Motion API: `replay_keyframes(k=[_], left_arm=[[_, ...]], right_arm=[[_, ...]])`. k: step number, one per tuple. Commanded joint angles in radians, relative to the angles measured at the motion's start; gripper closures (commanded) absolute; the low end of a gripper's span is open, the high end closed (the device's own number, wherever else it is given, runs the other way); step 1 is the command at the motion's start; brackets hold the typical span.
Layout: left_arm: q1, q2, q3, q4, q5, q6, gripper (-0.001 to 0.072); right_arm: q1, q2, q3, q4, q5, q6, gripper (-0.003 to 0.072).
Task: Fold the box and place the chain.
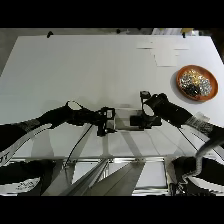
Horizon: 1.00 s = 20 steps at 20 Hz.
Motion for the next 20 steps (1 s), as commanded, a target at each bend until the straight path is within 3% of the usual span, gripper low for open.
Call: replay_keyframes(k=[1,2,3,4,8,12,16,17,19,20], left_arm=[[0.000,0.000,0.001,0.000,0.000,0.000,0.0497],[0.000,0.000,0.001,0.000,0.000,0.000,0.0497],[0.000,0.000,0.001,0.000,0.000,0.000,0.0497],[0.000,0.000,0.001,0.000,0.000,0.000,0.0497],[0.000,0.000,0.001,0.000,0.000,0.000,0.0497],[0.000,0.000,0.001,0.000,0.000,0.000,0.0497],[0.000,0.000,0.001,0.000,0.000,0.000,0.0497],[0.000,0.000,0.001,0.000,0.000,0.000,0.0497],[0.000,0.000,0.001,0.000,0.000,0.000,0.0497],[0.000,0.000,0.001,0.000,0.000,0.000,0.0497]], right_arm=[[0.001,0.000,-0.002,0.003,-0.001,-0.001,0.0671],[0.001,0.003,-0.002,0.006,0.001,-0.011,0.0639],[0.006,0.014,-0.002,0.003,0.010,-0.036,0.0494],[0.013,0.029,-0.002,-0.003,0.019,-0.089,0.0410],[0.013,0.138,-0.002,-0.026,0.080,-0.227,0.0380],[-0.048,0.257,0.029,-0.038,0.142,-0.364,0.0382],[-0.217,0.282,0.200,-0.040,0.262,-0.539,0.0383],[-0.276,0.282,0.244,-0.051,0.209,-0.585,0.0398],[-0.414,0.260,0.288,-0.091,0.071,-0.655,0.0549],[-0.492,0.232,0.300,-0.096,0.032,-0.673,0.0548]])
